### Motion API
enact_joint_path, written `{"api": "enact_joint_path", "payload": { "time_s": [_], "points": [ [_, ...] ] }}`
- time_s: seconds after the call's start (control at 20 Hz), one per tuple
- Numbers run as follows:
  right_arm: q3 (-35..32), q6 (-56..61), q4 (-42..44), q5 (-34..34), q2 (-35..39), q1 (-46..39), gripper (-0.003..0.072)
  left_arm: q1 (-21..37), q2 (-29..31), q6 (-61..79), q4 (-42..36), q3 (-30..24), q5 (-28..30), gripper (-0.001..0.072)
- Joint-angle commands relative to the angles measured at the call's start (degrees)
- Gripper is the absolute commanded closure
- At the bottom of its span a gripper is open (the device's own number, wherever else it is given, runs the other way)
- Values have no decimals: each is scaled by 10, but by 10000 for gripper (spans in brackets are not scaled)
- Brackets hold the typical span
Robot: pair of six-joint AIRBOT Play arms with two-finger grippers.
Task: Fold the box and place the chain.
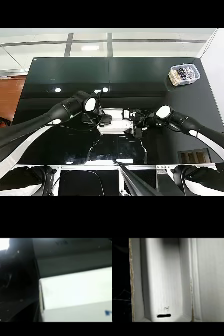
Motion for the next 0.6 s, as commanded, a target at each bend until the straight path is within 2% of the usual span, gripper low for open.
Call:
{"api": "enact_joint_path", "payload": {
  "time_s": [0.0,0.25,0.3,0.35,0.4,0.55],
  "points": [
    [0,0,0,0,0,0,549,-8,-7,-38,10,3,5,428],
    [0,0,0,0,0,0,549,-9,-7,-59,15,3,5,436],
    [0,0,0,0,0,0,549,-9,-7,-59,15,3,5,519],
    [0,0,0,0,0,0,549,-9,-7,-59,15,3,7,651],
    [0,0,0,0,0,0,549,-9,-7,-59,14,3,8,681],
    [0,0,0,0,0,0,549,-9,-7,-59,12,3,4,676]
  ]
}}
